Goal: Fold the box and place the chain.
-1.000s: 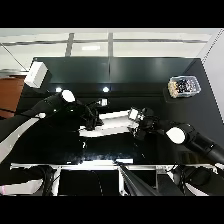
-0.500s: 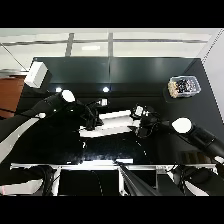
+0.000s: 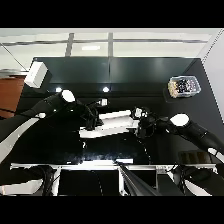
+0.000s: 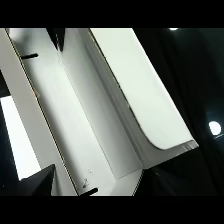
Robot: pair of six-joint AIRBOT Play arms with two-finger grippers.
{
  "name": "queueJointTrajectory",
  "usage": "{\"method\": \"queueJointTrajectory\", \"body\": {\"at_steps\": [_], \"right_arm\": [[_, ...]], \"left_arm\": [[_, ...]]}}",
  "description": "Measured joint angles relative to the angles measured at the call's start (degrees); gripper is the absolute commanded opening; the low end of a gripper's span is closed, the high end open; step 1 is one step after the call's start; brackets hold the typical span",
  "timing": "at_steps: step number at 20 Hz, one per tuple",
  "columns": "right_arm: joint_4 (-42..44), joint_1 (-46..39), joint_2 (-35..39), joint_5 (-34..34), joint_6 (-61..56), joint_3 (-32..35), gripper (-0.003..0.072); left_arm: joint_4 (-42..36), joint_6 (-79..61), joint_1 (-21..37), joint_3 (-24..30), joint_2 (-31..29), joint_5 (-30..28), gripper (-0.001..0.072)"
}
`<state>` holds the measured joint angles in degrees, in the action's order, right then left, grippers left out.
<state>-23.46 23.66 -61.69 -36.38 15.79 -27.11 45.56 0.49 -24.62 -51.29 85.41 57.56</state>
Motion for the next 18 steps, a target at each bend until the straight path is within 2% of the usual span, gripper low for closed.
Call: {"method": "queueJointTrajectory", "body": {"at_steps": [12, 18], "right_arm": [[2.1, 0.07, -2.23, -7.78, 2.89, 0.0, 0.0691], [-4.7, 0.07, -3.8, -8.33, -1.7, 0.04, 0.0691]], "left_arm": [[0.59, 2.36, 0.0, -0.04, 0.0, -0.46, 0.0026], [0.72, 4.09, 0.0, -0.13, -0.17, -0.09, 0.0026]]}}
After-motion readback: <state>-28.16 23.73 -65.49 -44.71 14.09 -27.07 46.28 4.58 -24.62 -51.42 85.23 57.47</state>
